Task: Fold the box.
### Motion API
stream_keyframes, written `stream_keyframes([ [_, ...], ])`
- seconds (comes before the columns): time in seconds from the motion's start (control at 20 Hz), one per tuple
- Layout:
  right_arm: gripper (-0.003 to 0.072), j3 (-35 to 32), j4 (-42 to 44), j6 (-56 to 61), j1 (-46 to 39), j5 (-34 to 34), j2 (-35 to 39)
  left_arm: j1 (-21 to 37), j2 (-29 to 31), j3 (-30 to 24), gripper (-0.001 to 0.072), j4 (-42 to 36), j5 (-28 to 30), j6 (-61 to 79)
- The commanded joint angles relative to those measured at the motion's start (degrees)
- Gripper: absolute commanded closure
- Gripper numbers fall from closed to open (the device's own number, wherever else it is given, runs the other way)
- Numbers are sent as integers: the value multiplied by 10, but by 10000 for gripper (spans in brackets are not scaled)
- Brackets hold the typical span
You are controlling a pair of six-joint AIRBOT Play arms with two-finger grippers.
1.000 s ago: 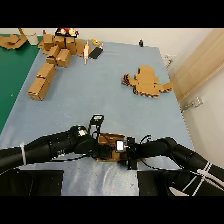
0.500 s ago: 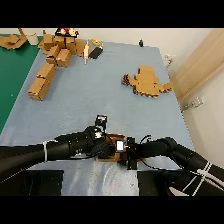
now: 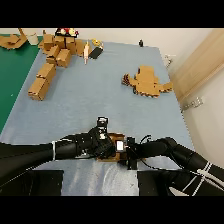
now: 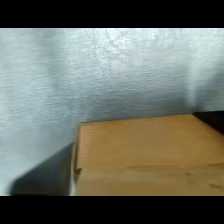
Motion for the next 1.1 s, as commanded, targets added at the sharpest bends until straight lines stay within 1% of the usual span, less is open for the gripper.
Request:
stream_keyframes([
  [0.0, 168, 0, 0, 0, 1, 0, 0, 0, -6, 0, 525, 1, 2, -6],
  [0.05, 168, 0, 0, 0, 0, 0, 0, 0, -6, 0, 637, 1, 3, -6],
  [0.1, 168, 0, 0, 0, 0, 0, 0, 0, -6, 0, 697, 1, 3, -6],
  [0.6, 168, 0, 0, 0, 0, 2, 0, 0, -5, 0, 695, -5, 5, -10],
  [0.65, 168, 0, 0, 0, 1, 2, 0, 0, -3, 0, 552, -5, 5, -10],
  [0.7, 168, 0, 0, 0, 0, 2, 0, 0, 0, 1, 309, -5, 4, -13],
  [0.75, 168, 0, 0, 0, 0, 2, 0, 2, 5, 1, 288, -4, 3, -17],
  [0.9, 168, 0, 0, 0, 0, 2, 0, 2, 14, 1, 287, -1, 0, -17],
  [1.0, 168, 0, 0, 0, 1, 2, 0, 2, 15, 1, 290, 4, -17, -17],
  [1.05, 168, 0, 0, 0, 1, 2, 0, 2, 15, 1, 331, 6, -31, -17],
])
